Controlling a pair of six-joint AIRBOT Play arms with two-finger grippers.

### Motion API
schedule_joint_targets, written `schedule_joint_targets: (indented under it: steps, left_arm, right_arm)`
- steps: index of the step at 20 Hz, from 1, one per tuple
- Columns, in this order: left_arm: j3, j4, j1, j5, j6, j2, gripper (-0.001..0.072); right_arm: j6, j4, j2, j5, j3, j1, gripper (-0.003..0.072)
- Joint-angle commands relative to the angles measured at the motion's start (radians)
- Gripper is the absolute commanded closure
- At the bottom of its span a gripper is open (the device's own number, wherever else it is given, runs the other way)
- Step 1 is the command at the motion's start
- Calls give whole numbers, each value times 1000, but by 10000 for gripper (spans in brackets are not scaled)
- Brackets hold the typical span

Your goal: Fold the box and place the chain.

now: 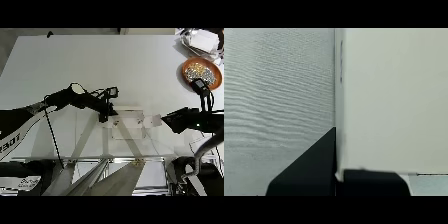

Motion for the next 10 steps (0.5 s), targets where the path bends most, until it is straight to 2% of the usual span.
schedule_joint_targets:
  steps: [1, 5, 8, 10]
  left_arm:
    - [2, 34, -1, 5, -23, -3, 706]
    - [10, 112, -1, 8, -93, 3, 706]
    - [83, 237, -1, -19, -204, 13, 706]
    - [125, 264, -1, -39, -221, 11, 706]
  right_arm:
    - [0, -10, 0, 0, 0, 1, 297]
    - [0, -15, 0, 0, 0, 1, 297]
    - [0, -16, 0, -1, 0, 1, 297]
    - [0, -16, 0, -1, 0, 1, 297]
